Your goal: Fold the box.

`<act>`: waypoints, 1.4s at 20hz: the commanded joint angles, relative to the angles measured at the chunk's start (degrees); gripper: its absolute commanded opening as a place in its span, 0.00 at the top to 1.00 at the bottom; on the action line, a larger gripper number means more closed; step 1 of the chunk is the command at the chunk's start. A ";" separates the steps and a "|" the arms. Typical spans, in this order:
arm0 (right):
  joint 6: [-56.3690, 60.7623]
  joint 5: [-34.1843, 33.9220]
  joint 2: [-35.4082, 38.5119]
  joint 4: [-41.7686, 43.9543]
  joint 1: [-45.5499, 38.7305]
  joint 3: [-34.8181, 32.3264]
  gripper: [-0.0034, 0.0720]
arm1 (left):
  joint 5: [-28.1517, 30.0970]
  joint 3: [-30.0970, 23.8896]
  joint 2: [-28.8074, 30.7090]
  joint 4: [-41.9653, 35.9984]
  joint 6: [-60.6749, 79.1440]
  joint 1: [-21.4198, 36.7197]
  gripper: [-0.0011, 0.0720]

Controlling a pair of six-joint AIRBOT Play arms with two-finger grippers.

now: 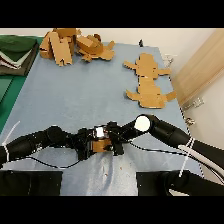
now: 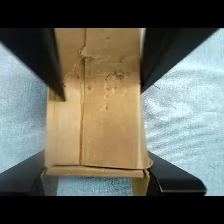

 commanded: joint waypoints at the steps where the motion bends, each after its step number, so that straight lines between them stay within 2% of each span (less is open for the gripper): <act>1: 0.70 -1.97 0.17 0.04 -0.02 0.04 0.53 | 0.00 0.02 0.02 0.04 0.11 -0.02 0.35; 4: 2.73 0.42 2.03 0.02 -0.02 0.11 0.66 | -0.04 0.00 0.02 0.04 0.11 -0.02 0.35; 8: 3.96 1.09 5.55 0.02 -0.02 0.11 0.66 | -0.07 0.00 0.02 0.04 0.11 -0.02 0.35; 9: 4.55 1.20 6.19 -0.11 -0.04 0.11 0.73 | -0.07 0.00 0.02 0.04 0.11 -0.02 0.35; 11: 4.66 1.64 6.40 -0.96 -0.04 0.11 0.75 | -0.07 0.00 0.02 0.04 0.11 -0.02 0.35; 13: 4.76 2.01 6.32 -2.97 -0.04 0.09 0.84 | -0.09 0.00 0.02 0.04 0.11 -0.02 0.35; 16: 4.72 2.27 6.29 -3.15 -0.02 0.09 0.85 | -0.07 0.00 0.02 0.04 0.11 -0.02 0.35; 17: 4.72 2.27 6.08 -3.45 -0.02 0.09 0.94 | -0.07 0.00 0.02 0.04 0.11 -0.02 0.35; 22: 4.74 3.17 3.91 -3.76 0.39 0.04 0.94 | -0.07 0.00 0.02 0.04 0.13 -0.02 0.35; 28: 7.43 7.06 3.82 -3.98 6.27 0.02 0.94 | -0.07 0.00 0.02 0.04 0.13 -0.02 0.35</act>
